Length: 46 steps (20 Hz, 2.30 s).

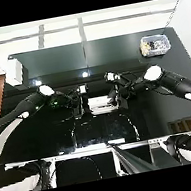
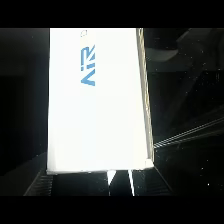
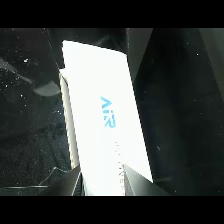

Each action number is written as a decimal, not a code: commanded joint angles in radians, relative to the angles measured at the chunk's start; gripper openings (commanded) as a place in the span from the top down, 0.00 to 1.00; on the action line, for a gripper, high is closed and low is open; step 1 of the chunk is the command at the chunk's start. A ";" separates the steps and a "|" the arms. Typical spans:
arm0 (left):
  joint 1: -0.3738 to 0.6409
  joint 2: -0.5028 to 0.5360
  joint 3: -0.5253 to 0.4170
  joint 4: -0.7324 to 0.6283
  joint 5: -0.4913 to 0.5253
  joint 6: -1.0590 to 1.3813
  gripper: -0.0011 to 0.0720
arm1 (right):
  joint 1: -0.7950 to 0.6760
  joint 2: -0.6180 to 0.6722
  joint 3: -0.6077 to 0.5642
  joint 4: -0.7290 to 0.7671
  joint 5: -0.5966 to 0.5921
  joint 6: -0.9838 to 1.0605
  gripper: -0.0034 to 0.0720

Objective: Fold the box and place the chain.

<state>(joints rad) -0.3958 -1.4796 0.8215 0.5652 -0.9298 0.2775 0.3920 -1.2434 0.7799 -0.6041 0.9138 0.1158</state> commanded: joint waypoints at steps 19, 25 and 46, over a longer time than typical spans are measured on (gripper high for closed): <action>-0.001 0.000 0.000 0.000 0.000 0.000 0.33 | -0.032 0.024 0.001 0.001 0.049 0.004 0.59; -0.001 0.000 0.000 0.000 0.000 0.000 0.33 | -0.036 0.024 0.001 0.001 0.048 0.007 0.64; -0.001 0.000 0.000 0.000 0.000 0.000 0.33 | -0.036 0.021 0.001 -0.048 0.027 0.016 0.64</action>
<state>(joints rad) -0.3965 -1.4796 0.8215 0.5640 -0.9291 0.2771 0.3561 -1.2217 0.7799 -0.6476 0.9394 0.1287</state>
